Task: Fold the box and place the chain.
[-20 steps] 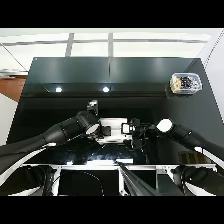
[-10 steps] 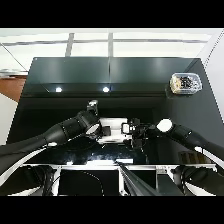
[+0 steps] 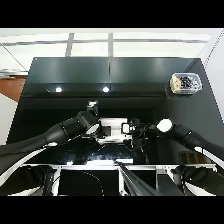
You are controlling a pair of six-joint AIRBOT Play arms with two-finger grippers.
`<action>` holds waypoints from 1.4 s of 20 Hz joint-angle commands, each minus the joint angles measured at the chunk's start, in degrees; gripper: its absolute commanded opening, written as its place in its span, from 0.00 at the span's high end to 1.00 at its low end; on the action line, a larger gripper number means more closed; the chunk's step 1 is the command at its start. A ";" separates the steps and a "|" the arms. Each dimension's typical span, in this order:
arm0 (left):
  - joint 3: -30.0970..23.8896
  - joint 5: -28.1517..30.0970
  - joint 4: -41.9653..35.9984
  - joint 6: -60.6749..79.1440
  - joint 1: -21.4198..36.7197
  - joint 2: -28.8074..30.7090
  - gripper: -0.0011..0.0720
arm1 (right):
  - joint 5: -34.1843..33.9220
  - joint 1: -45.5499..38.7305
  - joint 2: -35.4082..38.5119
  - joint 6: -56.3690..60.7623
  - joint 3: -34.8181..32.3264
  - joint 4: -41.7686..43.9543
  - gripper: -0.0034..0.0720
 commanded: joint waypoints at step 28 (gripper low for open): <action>0.04 -2.10 1.44 5.07 0.07 0.02 0.95 | 4.24 0.09 6.29 6.73 -0.02 -12.44 0.03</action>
